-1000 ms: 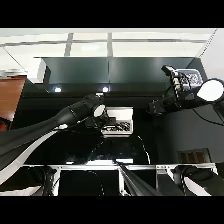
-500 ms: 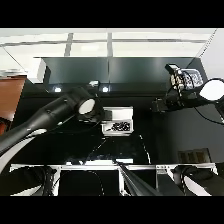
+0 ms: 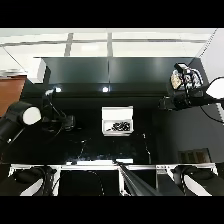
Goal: Fold the box and place the chain.
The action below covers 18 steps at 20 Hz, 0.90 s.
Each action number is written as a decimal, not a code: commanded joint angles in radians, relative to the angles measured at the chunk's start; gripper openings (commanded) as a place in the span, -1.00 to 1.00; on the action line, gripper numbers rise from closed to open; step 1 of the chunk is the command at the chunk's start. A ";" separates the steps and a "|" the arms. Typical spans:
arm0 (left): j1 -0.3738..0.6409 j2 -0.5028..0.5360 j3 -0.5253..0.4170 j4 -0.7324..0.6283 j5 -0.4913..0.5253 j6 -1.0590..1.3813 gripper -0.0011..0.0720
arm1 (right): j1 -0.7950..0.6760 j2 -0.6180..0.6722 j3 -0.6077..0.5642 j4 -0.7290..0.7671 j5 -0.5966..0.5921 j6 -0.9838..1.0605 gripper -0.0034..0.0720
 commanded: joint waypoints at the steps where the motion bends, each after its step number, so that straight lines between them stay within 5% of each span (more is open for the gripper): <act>1: 0.132 0.013 -0.144 -0.511 0.144 0.779 0.19 | -0.005 0.000 -0.020 -0.011 -0.044 0.008 -0.06; 4: 0.058 -0.054 -0.144 -0.610 0.142 1.364 0.33 | -0.005 0.000 -0.058 -0.010 -0.080 0.029 -0.06; 5: 0.017 -0.072 -0.144 -0.608 0.166 1.553 1.00 | -0.005 0.000 -0.068 -0.010 -0.080 0.042 -0.06; 9: -0.109 -0.134 -0.141 -0.605 0.327 1.883 0.99 | -0.004 0.000 -0.098 0.023 -0.072 0.075 -0.06; 12: -0.116 -0.232 -0.090 -0.610 0.238 1.942 0.99 | -0.002 0.000 -0.109 0.064 -0.085 0.075 -0.06; 18: -0.113 -0.378 -0.012 -0.718 0.257 1.961 0.99 | -0.002 0.000 -0.116 0.077 -0.108 0.075 -0.06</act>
